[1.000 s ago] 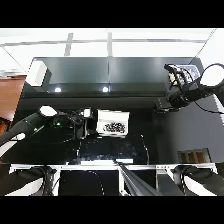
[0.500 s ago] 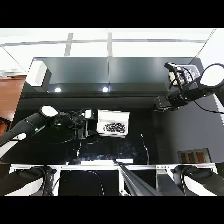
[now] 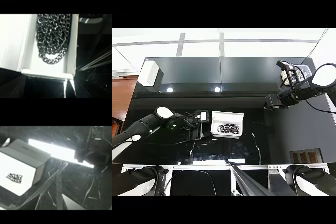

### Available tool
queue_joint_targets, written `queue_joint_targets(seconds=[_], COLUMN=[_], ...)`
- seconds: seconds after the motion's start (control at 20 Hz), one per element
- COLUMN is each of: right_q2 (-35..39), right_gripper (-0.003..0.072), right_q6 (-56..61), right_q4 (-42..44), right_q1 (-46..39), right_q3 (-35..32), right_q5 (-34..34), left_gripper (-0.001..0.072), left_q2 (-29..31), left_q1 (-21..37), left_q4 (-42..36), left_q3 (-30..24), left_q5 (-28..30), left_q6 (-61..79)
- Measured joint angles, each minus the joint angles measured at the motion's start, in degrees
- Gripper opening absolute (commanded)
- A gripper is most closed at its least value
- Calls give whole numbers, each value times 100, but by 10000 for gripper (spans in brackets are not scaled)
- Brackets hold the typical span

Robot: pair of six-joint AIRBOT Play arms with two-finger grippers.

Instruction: Fold the box and place the chain.

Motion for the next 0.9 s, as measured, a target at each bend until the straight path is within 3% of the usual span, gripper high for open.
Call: queue_joint_targets(seconds=[0.9], right_q2=[0], right_gripper=[321], right_q6=[-9], right_q4=[42], right_q1=[0], right_q3=[0], right_q5=[-17], left_gripper=[685], left_q2=[-328], left_q1=[-223], left_q4=[260], left_q3=[374], left_q5=[-109], left_q6=[-372])
